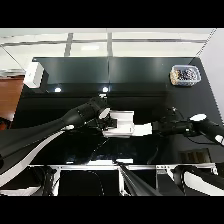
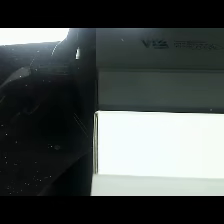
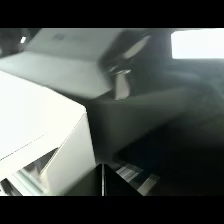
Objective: Fold the box and place the chain.
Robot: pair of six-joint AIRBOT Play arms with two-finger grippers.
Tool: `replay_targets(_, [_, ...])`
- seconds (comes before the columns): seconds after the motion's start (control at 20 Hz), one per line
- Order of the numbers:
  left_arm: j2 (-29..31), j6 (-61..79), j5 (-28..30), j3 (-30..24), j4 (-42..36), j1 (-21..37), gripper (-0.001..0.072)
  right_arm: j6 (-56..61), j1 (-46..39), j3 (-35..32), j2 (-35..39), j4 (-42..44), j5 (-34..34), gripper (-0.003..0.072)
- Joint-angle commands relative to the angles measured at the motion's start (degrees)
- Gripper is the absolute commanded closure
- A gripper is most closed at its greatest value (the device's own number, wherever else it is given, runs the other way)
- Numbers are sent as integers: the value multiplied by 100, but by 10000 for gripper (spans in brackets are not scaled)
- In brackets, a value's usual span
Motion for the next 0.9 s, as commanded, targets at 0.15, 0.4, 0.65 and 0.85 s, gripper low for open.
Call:
replay_targets(0.15, [4, 4, 2, 4, 20, 4, 679, -332, 678, 544, -146, 396, 256, 465])
replay_targets(0.4, [4, 4, 50, 4, 17, 4, 680, -326, 710, 933, -146, 586, 826, 39])
replay_targets(0.65, [4, 4, 66, 4, 17, 4, 679, 35, 1215, 955, -146, 678, 511, 200])
replay_targets(0.85, [4, 2, 90, 4, 17, 4, 679, 1084, 1996, 1399, -144, -76, -146, 201])
